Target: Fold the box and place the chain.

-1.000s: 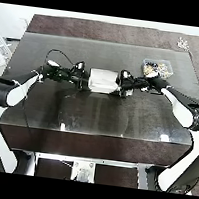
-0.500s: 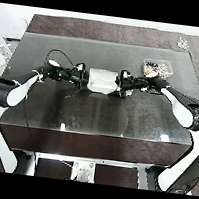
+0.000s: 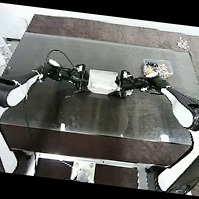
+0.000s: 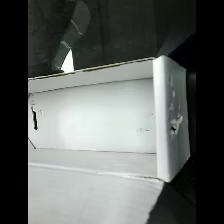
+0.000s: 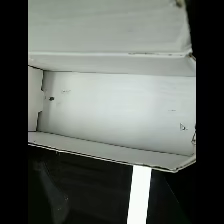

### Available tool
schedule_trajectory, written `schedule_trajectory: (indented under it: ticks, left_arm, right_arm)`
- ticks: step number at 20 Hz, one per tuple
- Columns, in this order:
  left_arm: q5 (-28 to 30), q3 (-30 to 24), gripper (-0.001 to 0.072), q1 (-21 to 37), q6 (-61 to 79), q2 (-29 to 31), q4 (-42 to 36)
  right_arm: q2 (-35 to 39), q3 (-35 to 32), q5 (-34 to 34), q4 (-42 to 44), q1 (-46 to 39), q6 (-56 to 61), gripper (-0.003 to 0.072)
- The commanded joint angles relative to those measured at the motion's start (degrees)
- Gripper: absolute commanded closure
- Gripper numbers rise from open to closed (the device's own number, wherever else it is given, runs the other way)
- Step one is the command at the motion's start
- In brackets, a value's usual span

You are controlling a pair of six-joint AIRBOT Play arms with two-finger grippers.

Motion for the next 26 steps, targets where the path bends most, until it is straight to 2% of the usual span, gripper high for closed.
schedule_trajectory:
  ticks: [1,9,11,18,19,20,26]
  left_arm:
    - [0.76,0.04,-0.0011,-0.37,-0.02,-0.09,-0.63]
    - [2.08,0.02,-0.0001,-0.79,0.0,-1.51,-2.69]
    - [1.68,0.0,0.0051,-0.79,-0.35,-1.75,-2.91]
    - [0.96,0.72,0.005,-0.79,-2.67,-1.75,-3.19]
    - [0.79,0.72,0.0088,-0.79,-2.73,-1.73,-3.19]
    - [0.52,0.72,0.0171,-0.79,-2.84,-1.75,-3.17]
    - [0.26,0.7,0.0179,-0.79,-3.96,-1.75,-2.91]
  right_arm:
    - [0.02,-0.02,-0.07,0.02,0.0,0.04,0.0095]
    - [0.02,-0.02,-0.07,0.04,0.0,0.04,0.0095]
    - [0.02,-0.02,-0.07,0.02,0.0,0.04,0.0096]
    - [0.02,-0.02,-0.07,0.02,0.0,0.04,0.0096]
    - [0.02,-0.02,-0.07,0.02,0.0,0.04,0.0096]
    - [0.02,-0.02,-0.07,0.02,0.0,0.04,0.0095]
    - [0.02,-0.02,-0.07,0.04,0.0,0.04,0.0096]
